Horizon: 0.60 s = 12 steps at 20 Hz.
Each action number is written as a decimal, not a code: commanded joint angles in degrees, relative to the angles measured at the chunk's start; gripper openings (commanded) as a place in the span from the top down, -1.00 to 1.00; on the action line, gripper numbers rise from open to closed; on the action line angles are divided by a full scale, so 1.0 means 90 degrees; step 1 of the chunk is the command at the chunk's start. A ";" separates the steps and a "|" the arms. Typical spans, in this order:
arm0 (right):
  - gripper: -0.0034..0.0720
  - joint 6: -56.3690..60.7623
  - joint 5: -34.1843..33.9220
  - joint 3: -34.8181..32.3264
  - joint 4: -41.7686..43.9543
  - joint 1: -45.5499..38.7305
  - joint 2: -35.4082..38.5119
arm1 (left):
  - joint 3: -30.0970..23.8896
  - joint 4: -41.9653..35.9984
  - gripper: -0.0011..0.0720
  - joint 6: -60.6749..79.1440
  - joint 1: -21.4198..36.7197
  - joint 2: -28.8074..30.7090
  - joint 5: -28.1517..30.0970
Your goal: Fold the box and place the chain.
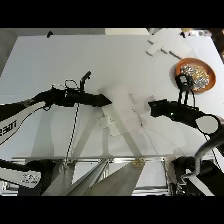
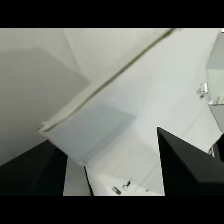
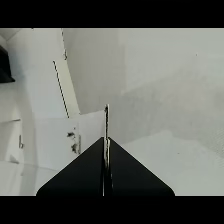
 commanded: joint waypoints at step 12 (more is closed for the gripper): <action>0.87 0.0002 -0.0046 0.0002 0.0124 0.0007 0.0019 | 0.0172 0.0389 0.85 0.0772 -0.0032 0.0073 -0.1105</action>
